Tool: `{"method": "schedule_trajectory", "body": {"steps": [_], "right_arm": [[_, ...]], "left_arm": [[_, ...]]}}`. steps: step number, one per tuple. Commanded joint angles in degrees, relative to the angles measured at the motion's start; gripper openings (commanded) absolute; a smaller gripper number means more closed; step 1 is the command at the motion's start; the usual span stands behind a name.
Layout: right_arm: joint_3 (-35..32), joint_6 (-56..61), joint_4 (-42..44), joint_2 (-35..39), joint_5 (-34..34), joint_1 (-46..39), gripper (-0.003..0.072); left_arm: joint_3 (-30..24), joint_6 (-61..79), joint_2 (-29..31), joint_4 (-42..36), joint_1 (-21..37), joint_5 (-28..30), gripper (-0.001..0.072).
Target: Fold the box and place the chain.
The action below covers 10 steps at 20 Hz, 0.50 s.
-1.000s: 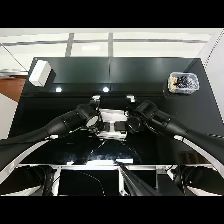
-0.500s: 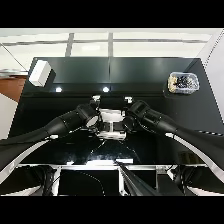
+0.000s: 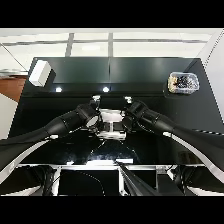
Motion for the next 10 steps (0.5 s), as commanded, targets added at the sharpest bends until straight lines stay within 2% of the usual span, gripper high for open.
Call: {"method": "schedule_trajectory", "body": {"steps": [1,5,6,7,8,9,10], "right_arm": [[0.0,0.0,0.0,-0.8,0.2,0.0,0.0232],[0.0,0.0,0.3,-0.9,0.2,0.0,0.023],[0.0,0.0,0.7,-0.9,0.2,0.0,0.0153],[0.0,0.0,0.9,-0.9,0.2,0.0,0.0116],[0.1,0.4,0.9,-0.9,0.3,0.1,0.0113],[0.1,0.5,0.8,-0.9,0.3,0.1,0.0031],[0.1,0.5,0.9,-0.9,0.3,0.2,0.0026]], "left_arm": [[0.0,0.0,0.0,0.0,0.0,0.0,0.0028],[0.0,0.0,0.0,0.0,0.0,0.0,0.0028],[0.0,0.0,0.0,0.0,0.0,0.0,0.0028],[0.0,0.0,0.0,0.0,0.0,0.0,0.0028],[0.0,0.0,0.0,0.0,0.0,0.0,0.0029],[0.0,0.0,0.0,0.0,0.0,-0.1,0.0028],[0.0,0.0,0.0,0.0,0.0,-0.1,0.0028]]}}
